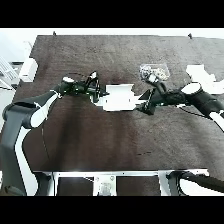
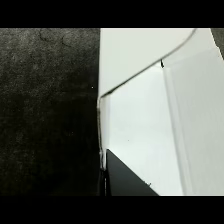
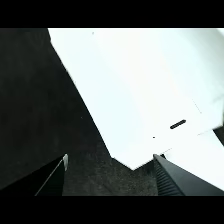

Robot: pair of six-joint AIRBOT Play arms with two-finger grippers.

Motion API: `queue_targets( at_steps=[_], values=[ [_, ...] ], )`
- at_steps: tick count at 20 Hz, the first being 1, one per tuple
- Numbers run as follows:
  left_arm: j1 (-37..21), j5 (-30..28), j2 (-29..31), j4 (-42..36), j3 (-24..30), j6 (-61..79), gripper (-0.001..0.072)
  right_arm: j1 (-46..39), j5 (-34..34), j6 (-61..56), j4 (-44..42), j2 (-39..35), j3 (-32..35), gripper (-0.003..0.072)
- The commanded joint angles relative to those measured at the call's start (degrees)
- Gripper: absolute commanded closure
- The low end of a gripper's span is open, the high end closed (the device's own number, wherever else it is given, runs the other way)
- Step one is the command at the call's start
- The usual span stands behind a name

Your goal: Fold the box and place the chain.

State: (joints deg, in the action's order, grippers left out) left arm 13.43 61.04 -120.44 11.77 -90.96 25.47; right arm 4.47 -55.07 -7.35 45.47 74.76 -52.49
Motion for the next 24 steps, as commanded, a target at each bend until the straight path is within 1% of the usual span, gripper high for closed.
queue_targets(
  at_steps=[1, 5, 8, 10, 14, 17, 19, 22, 24],
  values=[
    [-0.04, 0.04, 0.04, -0.02, -0.02, 0.00, 0.0687, 4.57, 4.59, 6.97, 7.69, 0.37, 0.68, 0.0066],
    [-0.04, 0.09, 0.04, -0.04, -0.02, 0.00, 0.0687, 4.85, 7.61, 7.91, 7.26, 2.38, 1.05, 0.0066],
    [-0.04, 0.04, 0.04, -0.04, -0.02, 0.00, 0.0687, 4.98, 8.13, 9.60, 4.76, 5.16, 1.07, 0.0066],
    [-0.04, 0.04, 0.04, -0.04, -0.02, 0.00, 0.0687, 4.98, 9.62, 11.08, 4.33, 6.82, 1.09, 0.0066],
    [-0.04, 0.02, 0.04, -0.04, -0.02, 0.00, 0.0687, 4.98, 10.73, 14.56, -0.63, 9.20, 1.09, 0.0066],
    [-0.04, 0.02, 0.04, -0.04, -0.02, 0.00, 0.0687, 4.96, 14.49, 17.09, -3.19, 10.05, 1.09, 0.0066],
    [-0.04, 0.00, 0.04, -0.04, -0.02, 0.00, 0.0687, 4.57, 17.09, 20.92, -7.39, 10.14, 1.05, 0.0066],
    [-0.04, 0.07, 0.04, -0.04, -0.02, 0.00, 0.0687, 2.51, 17.07, 27.30, -15.78, 10.14, -0.02, 0.0066],
    [-0.04, 0.04, 0.04, -0.04, -0.02, 0.00, 0.0687, 1.36, 15.89, 29.16, -18.36, 10.14, -0.61, 0.0066]
  ],
)
